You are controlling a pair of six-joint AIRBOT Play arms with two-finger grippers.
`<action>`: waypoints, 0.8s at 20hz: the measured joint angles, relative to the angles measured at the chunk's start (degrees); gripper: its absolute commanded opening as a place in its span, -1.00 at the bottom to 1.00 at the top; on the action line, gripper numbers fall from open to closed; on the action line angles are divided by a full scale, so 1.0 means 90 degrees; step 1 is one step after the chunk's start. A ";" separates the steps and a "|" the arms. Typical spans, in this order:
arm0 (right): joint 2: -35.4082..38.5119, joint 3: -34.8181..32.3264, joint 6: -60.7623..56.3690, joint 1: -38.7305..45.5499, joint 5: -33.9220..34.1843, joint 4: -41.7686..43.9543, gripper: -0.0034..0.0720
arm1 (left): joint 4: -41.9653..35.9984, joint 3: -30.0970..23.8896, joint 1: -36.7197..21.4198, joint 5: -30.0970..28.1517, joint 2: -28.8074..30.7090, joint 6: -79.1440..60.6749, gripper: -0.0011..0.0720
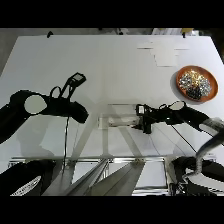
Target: Fold the box and place the chain.
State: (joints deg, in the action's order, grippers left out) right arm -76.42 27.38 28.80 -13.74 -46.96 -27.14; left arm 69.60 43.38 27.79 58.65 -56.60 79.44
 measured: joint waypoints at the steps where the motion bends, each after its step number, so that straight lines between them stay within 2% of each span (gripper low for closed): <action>1: 0.0002 0.0000 0.0000 0.0000 -0.0002 0.0000 -0.11 | 0.0046 -0.0039 -0.0041 0.0051 -0.0097 0.0406 -0.97; 5: 0.0002 0.0000 0.0000 0.0000 0.0000 -0.0002 -0.11 | -0.0092 -0.0134 -0.0126 -0.0044 -0.0826 0.1411 -0.97; 10: 0.0002 0.0000 0.0002 0.0000 0.0000 -0.0002 -0.11 | -0.0750 -0.0160 0.0024 -0.0316 -0.1732 0.1817 -0.97; 16: 0.0000 0.0000 0.0002 0.0000 -0.0002 -0.0002 -0.11 | -0.1294 -0.0168 0.0214 -0.0420 -0.2157 0.2064 -0.97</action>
